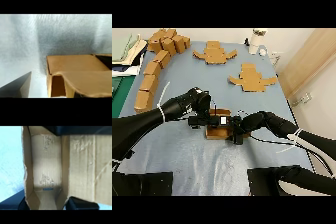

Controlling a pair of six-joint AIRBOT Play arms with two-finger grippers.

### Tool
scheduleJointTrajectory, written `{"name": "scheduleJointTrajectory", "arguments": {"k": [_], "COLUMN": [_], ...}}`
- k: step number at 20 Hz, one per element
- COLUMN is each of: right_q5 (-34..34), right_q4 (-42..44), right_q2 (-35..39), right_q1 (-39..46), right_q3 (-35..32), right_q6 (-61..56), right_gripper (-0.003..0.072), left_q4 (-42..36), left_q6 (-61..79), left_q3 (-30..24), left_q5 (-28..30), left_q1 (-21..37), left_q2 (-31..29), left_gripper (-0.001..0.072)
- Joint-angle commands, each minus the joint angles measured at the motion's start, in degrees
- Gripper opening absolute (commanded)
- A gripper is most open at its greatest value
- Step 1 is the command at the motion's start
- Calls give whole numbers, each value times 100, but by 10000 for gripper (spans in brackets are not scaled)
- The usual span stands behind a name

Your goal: Fold the box.

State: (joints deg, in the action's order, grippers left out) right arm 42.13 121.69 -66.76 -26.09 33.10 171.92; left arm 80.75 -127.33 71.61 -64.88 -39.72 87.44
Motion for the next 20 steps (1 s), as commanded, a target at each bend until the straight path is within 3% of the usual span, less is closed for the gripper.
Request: {"name": "scheduleJointTrajectory", "arguments": {"k": [1, 5, 6, 7, 8, 13, 14, 20], "right_q5": [0, 0, 0, -2, 0, 0, -2, 0], "right_q4": [2, 2, 2, 2, 2, 2, 2, 2], "right_q2": [-2, -2, -2, -2, -2, -2, -2, -2], "right_q1": [0, 0, 0, 0, 0, 0, 0, 0], "right_q3": [2, 2, 2, 2, 2, 2, 2, 2], "right_q6": [0, 0, 0, 0, 0, 0, 0, 0], "right_gripper": [557, 557, 557, 557, 557, 557, 557, 557], "left_q4": [337, 358, 402, 450, 468, 511, 529, 522], "left_q6": [199, 142, 35, 26, 26, 7, -17, -20], "left_q3": [4, 4, 4, 4, 4, 4, 4, 4], "left_q5": [122, 195, 219, 225, 234, 173, 177, 9], "left_q1": [-162, -317, -330, -339, -350, -424, -455, -520], "left_q2": [109, 402, 413, 411, 404, 407, 404, 404], "left_gripper": [582, 580, 484, 281, 237, 218, 25, 15]}}
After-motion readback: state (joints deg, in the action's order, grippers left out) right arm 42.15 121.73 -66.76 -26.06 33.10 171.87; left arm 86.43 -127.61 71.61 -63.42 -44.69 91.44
